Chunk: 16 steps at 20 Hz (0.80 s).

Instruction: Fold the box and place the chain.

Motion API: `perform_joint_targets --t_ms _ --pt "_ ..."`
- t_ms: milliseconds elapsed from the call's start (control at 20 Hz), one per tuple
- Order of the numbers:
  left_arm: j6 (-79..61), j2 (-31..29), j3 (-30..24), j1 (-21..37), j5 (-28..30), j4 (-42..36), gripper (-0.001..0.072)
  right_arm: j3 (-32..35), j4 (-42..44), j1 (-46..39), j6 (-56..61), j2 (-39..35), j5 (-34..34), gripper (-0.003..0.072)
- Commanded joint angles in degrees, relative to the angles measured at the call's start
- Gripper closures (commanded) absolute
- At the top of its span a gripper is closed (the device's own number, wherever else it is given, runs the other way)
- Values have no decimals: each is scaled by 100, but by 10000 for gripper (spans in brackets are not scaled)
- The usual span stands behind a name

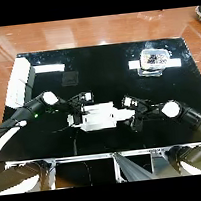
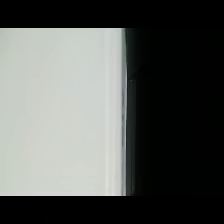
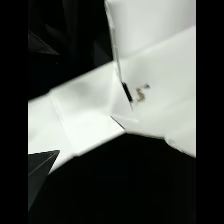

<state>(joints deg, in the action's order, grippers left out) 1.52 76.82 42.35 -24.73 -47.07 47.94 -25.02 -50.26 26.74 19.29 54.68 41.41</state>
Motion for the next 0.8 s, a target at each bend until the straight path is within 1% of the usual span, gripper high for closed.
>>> perform_joint_targets --t_ms 0,100,200,350,450,600,750 --pt "-4 -2 4 -66 7 -20 682 129 94 343 278 -7 44 -11" --pt "-2 -2 4 -87 7 -20 682 232 188 752 553 59 -511 -11" --pt "-2 -2 4 -87 7 -24 682 249 352 1054 846 240 -920 -11" --pt "-2 -2 4 -87 4 -24 682 249 940 1508 876 490 -1751 -11" --pt "-2 -2 4 -87 -15 -24 682 234 949 1635 876 487 -2232 -10" --pt "-2 -2 4 -87 -15 -22 682 72 811 1556 879 442 -2277 -11" --pt "-2 -2 4 -87 -15 -22 682 -4 278 1451 876 271 -2249 -11"
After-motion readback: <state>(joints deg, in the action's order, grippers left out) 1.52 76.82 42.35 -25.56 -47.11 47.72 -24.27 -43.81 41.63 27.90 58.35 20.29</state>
